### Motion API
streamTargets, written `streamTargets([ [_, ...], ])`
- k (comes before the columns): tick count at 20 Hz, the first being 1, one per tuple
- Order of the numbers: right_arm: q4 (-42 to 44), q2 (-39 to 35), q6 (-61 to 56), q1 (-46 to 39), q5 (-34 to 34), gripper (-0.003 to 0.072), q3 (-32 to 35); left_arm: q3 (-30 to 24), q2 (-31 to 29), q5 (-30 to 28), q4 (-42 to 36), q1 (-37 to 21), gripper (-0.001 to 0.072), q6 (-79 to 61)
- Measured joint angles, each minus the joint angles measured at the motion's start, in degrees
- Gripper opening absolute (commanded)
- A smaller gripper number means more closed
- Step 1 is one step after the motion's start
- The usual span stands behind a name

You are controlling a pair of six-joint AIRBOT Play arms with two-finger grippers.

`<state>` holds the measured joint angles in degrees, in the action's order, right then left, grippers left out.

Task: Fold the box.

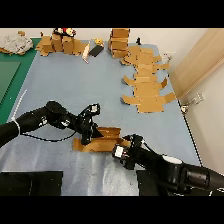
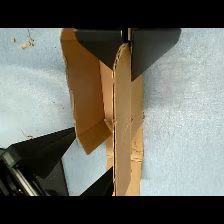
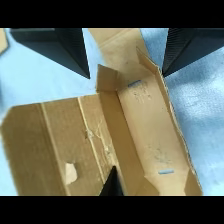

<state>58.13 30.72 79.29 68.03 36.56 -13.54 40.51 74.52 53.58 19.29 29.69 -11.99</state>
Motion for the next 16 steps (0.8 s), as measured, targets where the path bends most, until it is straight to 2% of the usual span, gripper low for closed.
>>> streamTargets([
  [4, 19.4, 0.0, 24.2, -11.4, -4.8, 0.071, 0.0, 0.0, 0.0, 0.0, 0.0, 0.0, 0.0011, 0.0],
  [9, 41.9, 1.1, 52.1, -23.9, -6.6, 0.071, -0.2, 0.0, 0.0, 0.0, 0.0, 0.0, 0.0011, 0.0],
  [12, 51.5, 5.2, 64.3, -28.4, -5.6, 0.071, -1.9, 0.0, 0.0, 0.0, 0.0, 0.0, 0.0011, 0.0],
  [16, 58.0, 13.0, 73.8, -30.6, -1.9, 0.071, -6.1, 0.0, 0.0, 0.0, 0.0, 0.0, 0.0011, 0.0],
])
